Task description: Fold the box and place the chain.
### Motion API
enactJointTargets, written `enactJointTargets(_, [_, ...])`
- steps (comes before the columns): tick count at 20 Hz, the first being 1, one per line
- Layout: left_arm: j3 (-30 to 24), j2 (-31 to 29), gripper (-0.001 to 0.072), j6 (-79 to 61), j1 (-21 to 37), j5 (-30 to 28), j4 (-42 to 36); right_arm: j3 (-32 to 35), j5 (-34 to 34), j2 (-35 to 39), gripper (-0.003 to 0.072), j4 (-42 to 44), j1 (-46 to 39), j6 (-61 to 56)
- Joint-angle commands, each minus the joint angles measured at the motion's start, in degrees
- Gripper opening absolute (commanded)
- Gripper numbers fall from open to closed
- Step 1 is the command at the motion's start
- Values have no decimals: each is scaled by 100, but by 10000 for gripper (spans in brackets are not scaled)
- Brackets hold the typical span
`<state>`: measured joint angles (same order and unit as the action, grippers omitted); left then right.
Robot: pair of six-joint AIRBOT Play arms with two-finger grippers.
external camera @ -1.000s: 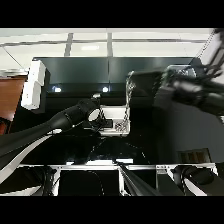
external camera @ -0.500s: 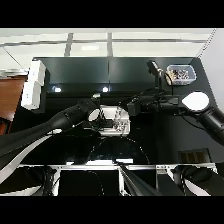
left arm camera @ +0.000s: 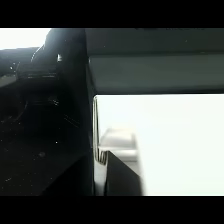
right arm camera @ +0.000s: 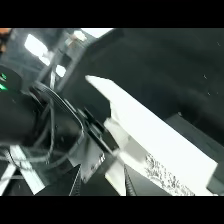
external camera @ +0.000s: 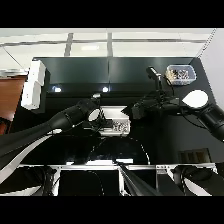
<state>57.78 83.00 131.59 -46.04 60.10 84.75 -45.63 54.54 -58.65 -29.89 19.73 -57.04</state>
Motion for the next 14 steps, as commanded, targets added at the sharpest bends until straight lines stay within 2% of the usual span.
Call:
enactJointTargets(1, [2, -2, 30, 0, 0, 9, 4, 4, 807, 4, 321, -485, -507, -17])
enactJointTargets(3, [2, -2, 30, 0, 0, 9, 4, 9, 1390, 11, 321, -1250, -1019, 26])
enactJointTargets(5, [2, -2, 30, 0, 0, 11, 2, 140, 1600, 11, 321, -1991, -1366, 221])
enactJointTargets(6, [2, -2, 30, 0, 0, 15, 2, 321, 1532, 11, 321, -2079, -1484, 503])
enactJointTargets(8, [2, -2, 30, 0, 0, 15, 4, 876, 966, 11, 326, -1952, -1532, 1143])
enactJointTargets(10, [2, -2, 30, 0, 0, 15, 4, 1429, 151, 4, 720, -1600, -1357, 1742])
enactJointTargets(12, [2, -2, 30, 2, 0, 13, 4, 1757, -535, 4, 720, -1593, -1023, 2695])
enactJointTargets(14, [2, -2, 30, 0, 0, 15, 4, 1869, -977, 0, 720, -1624, -695, 4258])
